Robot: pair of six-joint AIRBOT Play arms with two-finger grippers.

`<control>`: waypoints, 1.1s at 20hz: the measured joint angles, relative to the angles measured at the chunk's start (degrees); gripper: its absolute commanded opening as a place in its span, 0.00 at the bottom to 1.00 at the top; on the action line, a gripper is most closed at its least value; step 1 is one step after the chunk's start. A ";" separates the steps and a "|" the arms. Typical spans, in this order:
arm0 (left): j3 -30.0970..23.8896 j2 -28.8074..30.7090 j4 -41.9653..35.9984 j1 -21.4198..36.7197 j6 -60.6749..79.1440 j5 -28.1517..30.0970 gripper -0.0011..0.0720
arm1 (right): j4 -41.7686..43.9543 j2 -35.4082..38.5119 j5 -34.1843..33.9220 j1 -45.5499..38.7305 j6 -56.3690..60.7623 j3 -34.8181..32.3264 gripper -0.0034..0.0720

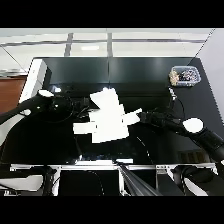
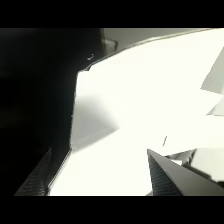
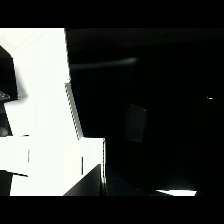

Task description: Fold the box and place the chain.

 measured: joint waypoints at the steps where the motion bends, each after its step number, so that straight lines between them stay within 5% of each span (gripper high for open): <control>1: 0.76 -1.64 -1.27 0.00 2.23 -2.27 0.97 | 0.00 0.00 -0.02 0.00 0.00 0.00 0.07; 7: 7.41 -10.78 -7.15 -0.44 14.14 -17.09 0.92 | 0.04 0.00 0.00 0.04 -0.02 0.00 0.07; 11: 14.88 -15.39 -1.09 -1.86 16.68 -25.92 0.52 | 0.00 0.00 0.07 0.04 -0.04 0.00 0.07; 13: 17.92 -16.39 3.34 -2.34 18.08 -28.09 0.44 | -0.02 0.00 0.13 0.04 -0.04 0.00 0.07; 15: 20.35 -16.92 6.08 -2.51 19.34 -28.94 0.16 | -0.04 0.00 0.11 0.04 -0.04 0.00 0.07; 18: 22.29 -17.22 7.82 -2.56 21.05 -29.24 0.05 | -0.28 0.00 0.15 0.04 -0.02 0.00 0.09; 20: 22.86 -17.35 9.60 -2.56 21.59 -28.30 0.05 | -1.44 0.00 0.02 -0.04 -0.04 0.00 0.99; 22: 23.28 -17.38 9.35 -2.51 22.23 -28.83 0.05 | -4.09 0.17 0.98 -1.03 -0.17 0.42 0.99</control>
